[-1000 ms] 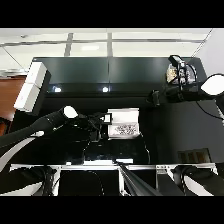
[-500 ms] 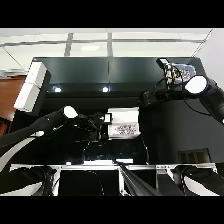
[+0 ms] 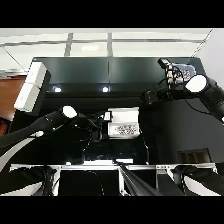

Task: Fold the box and place the chain.

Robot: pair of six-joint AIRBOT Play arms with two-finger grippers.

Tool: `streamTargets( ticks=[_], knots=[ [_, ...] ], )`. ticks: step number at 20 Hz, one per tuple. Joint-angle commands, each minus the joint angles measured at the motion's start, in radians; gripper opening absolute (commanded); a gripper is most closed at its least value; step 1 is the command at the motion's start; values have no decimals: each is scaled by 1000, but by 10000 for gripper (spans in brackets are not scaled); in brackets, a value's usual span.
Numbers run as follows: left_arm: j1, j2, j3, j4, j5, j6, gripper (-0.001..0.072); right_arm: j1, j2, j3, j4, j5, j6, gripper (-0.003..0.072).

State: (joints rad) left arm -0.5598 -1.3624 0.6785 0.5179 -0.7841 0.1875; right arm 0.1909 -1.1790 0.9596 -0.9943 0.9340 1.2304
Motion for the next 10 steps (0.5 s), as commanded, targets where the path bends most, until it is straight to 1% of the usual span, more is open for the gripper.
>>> streamTargets(
  ticks=[1,4,5,6,7,8,10],
  knots=[
    [-1,0,0,-66,31,-2,714,-2,0,1,0,5,-1,720],
    [-9,-1,0,-39,72,-1,681,-2,0,1,0,2,-1,720],
    [-11,-1,0,-17,70,-1,652,-2,0,1,0,-2,-1,720],
    [-11,-1,0,8,70,-1,563,-2,0,1,0,-5,-2,720],
    [-13,-1,0,28,69,-1,497,-2,0,1,1,-8,-2,720],
    [-13,-1,0,32,69,-1,484,-2,-1,1,5,-6,-2,720],
    [-14,-1,0,32,69,-1,484,-2,-1,1,32,20,-35,720]
  ],
)
